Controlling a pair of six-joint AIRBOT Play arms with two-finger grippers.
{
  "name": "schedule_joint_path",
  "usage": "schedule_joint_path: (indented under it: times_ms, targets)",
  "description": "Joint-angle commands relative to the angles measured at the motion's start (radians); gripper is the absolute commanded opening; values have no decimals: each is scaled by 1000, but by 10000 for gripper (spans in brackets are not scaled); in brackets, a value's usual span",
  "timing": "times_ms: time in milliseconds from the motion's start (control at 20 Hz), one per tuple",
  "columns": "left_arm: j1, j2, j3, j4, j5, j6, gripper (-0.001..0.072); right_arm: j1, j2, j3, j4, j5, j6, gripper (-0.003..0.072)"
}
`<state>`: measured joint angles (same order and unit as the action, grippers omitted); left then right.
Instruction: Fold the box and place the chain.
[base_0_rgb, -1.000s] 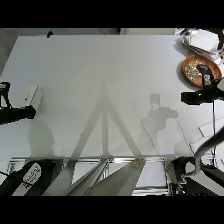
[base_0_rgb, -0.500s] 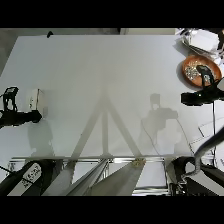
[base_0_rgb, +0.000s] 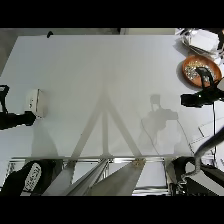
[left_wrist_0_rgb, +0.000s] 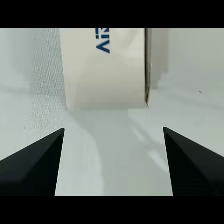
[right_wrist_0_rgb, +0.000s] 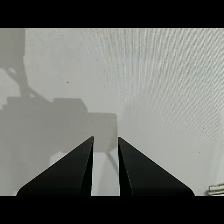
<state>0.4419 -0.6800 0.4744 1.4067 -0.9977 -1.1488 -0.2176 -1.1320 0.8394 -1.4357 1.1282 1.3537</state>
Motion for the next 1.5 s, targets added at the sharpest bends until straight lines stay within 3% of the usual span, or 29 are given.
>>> schedule_joint_path:
  times_ms: [0, 300, 1450]
  targets:
    - [-1, 138, 1, 0, -140, 0, 689, -1, 0, 0, 0, 3, 0, 180]
    - [-1, 204, 0, -74, -288, -3, 689, -1, 0, 0, 0, 3, 0, 180]
    - [-1, 203, 0, -110, -248, -3, 688, -1, 0, 0, 0, 3, 0, 180]
